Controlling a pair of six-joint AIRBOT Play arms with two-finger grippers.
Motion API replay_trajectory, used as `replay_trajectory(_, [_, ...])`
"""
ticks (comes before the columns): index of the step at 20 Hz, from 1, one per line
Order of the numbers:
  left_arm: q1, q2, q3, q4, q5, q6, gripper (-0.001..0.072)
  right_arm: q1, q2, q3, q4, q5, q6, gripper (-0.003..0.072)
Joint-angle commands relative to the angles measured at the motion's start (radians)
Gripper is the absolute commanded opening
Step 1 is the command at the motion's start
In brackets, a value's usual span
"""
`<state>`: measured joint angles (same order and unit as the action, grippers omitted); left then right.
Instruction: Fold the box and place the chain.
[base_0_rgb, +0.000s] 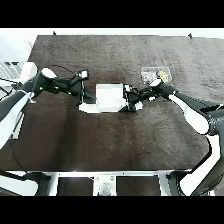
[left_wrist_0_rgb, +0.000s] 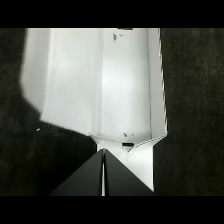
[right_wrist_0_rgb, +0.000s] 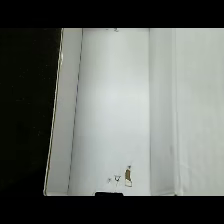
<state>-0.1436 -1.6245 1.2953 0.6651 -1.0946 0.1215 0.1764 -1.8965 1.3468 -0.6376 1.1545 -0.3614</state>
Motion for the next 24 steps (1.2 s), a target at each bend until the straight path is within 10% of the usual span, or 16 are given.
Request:
replay_trajectory(1, [0.040, 0.096, 0.000, 0.001, 0.000, -0.239, 0.0018, 0.001, 0.000, 0.000, 0.001, -0.002, 0.001, 0.0583])
replay_trajectory(8, [0.138, 0.194, -0.014, 0.009, -0.097, -1.003, 0.0018, 0.001, 0.000, 0.000, 0.001, -0.002, 0.001, 0.0584])
replay_trajectory(18, [0.190, 0.192, -0.301, 0.064, 0.061, -1.269, 0.0019, 0.001, 0.000, 0.000, 0.001, -0.002, 0.001, 0.0583])
replay_trajectory(24, [0.190, 0.117, -0.319, 0.116, 0.067, -1.315, 0.0019, 0.001, 0.000, 0.000, 0.001, -0.002, 0.001, 0.0583])
